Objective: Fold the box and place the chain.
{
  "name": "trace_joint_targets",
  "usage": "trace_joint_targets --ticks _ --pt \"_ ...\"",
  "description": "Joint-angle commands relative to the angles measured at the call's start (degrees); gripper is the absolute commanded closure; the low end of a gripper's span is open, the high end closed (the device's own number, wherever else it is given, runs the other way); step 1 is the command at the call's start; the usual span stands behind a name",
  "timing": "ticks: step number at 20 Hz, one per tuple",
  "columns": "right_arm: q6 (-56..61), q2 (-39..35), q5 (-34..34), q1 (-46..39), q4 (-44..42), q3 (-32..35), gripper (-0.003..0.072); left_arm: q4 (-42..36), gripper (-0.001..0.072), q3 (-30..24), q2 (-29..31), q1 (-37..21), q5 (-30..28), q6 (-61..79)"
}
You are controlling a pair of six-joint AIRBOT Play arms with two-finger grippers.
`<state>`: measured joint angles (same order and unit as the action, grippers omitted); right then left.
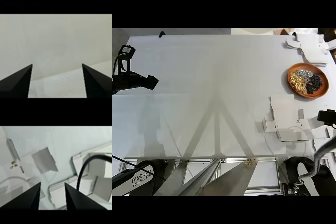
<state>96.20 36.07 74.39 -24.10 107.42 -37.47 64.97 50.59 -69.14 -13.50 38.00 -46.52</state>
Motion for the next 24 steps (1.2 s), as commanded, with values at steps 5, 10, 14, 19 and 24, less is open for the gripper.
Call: trace_joint_targets --ticks 5,10,14,19,24 --pt "-11.9 19.3 5.6 -12.5 -9.9 -13.1 0.0248 0.0 0.0016 0.1 0.0 0.0 0.0 0.0" --pt "-12.9 30.1 9.6 -12.5 -9.9 -22.0 0.0224 0.0 0.0016 0.1 0.0 0.0 0.0 0.0" --pt "-15.8 35.5 11.9 -12.5 -8.3 -22.3 0.0224 0.0 0.0016 0.1 0.0 0.0 0.0 0.0" --pt "-17.2 38.3 11.0 -12.5 -8.3 -22.3 0.0225 0.0 0.0016 0.1 0.0 0.0 0.0 0.0" --pt "-18.1 40.8 9.2 -12.5 -7.1 -22.3 0.0226 0.0 0.0016 0.1 0.0 0.0 0.0 0.0"
